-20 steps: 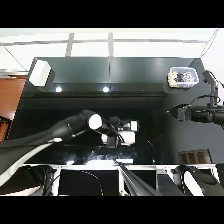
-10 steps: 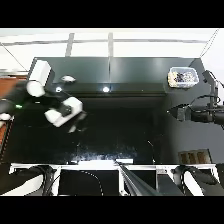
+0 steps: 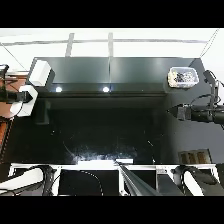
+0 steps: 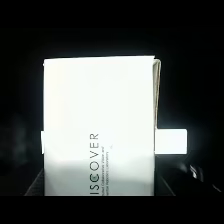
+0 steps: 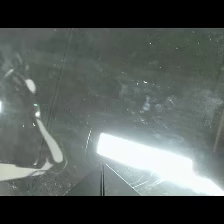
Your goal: Fold the box and place the chain.
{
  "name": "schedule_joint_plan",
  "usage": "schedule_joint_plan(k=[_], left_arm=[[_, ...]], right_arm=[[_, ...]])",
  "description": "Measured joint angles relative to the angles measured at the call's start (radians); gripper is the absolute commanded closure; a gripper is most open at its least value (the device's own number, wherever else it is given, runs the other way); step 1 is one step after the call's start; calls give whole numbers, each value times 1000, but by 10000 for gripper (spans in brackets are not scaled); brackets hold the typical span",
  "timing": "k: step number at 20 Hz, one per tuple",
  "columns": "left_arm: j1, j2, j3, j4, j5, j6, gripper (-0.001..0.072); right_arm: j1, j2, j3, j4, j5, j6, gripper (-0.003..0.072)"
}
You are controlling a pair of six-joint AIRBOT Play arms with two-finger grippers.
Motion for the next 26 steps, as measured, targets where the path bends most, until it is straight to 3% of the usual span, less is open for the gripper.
schedule_joint_plan(k=[6, 7, 8, 9, 13, 17, 18, 19, 20, 21, 24, 26], left_arm=[[-12, -207, 177, -51, 52, 35, 414], [-21, -235, 195, -57, 49, 36, 329], [-29, -255, 207, -61, 53, 39, 38], [-35, -270, 217, -64, 61, 39, -2], [-49, -285, 266, -41, 33, 25, -2], [-48, -203, 326, -20, -127, -35, -1], [-48, -171, 333, -15, -165, -52, 32], [-48, -135, 339, -13, -208, -80, 274], [-48, -101, 343, -8, -245, -119, 594], [-48, -65, 346, 0, -293, -173, 681], [-69, 53, 306, -27, -396, -293, 682], [-127, 176, 203, -87, -379, -309, 681]], right_arm=[[0, 0, 0, 0, -16, 37, 668], [0, 0, 0, 0, -21, 40, 668], [0, 0, 0, 0, -21, 45, 668], [1, 0, 0, 0, -24, 47, 668], [1, 0, 2, 0, -24, 62, 668], [1, 0, 62, 11, -17, 93, 669], [1, 0, 88, 7, -5, 99, 669], [1, 0, 119, -6, 18, 101, 669], [1, 2, 148, -27, 56, 104, 670], [1, 7, 175, -55, 95, 107, 672], [1, 81, 206, -122, 148, 116, 673], [1, 174, 174, -163, 89, 119, 672]])
